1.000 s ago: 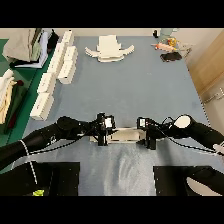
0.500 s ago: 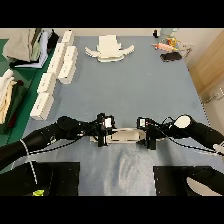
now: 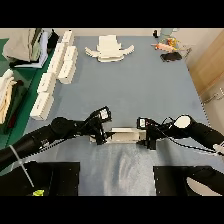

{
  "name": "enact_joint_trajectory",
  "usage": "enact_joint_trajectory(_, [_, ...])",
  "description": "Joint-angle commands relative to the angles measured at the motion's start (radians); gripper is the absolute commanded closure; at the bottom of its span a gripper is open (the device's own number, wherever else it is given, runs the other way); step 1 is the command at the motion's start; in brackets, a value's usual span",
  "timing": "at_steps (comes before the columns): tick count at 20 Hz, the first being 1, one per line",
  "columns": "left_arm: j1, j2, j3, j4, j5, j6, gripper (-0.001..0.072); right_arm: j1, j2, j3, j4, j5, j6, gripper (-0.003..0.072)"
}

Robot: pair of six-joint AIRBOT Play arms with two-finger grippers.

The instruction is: Fold the box.

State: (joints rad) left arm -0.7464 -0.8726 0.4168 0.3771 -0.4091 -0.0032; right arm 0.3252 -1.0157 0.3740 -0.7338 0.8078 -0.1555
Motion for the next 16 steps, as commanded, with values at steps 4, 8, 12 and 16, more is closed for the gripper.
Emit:
enact_joint_trajectory(4, [-0.003, 0.228, -0.005, 0.563, -0.394, -1.228, 0.0697, 0.001, 0.001, 0.000, 0.001, -0.002, 0.000, 0.0177])
enact_joint_trajectory(8, [-0.061, 0.199, -0.003, 0.180, -0.294, -1.245, 0.0697, 0.001, 0.001, 0.000, 0.001, -0.002, 0.000, 0.0177])
enact_joint_trajectory(12, [-0.149, -0.015, 0.079, -0.018, -0.128, -1.246, 0.0697, 0.001, 0.001, 0.000, 0.001, -0.002, 0.000, 0.0177])
enact_joint_trajectory(16, [-0.135, -0.206, 0.185, -0.093, -0.063, -1.246, 0.0697, 0.001, 0.001, 0.000, 0.001, -0.002, 0.000, 0.0177])
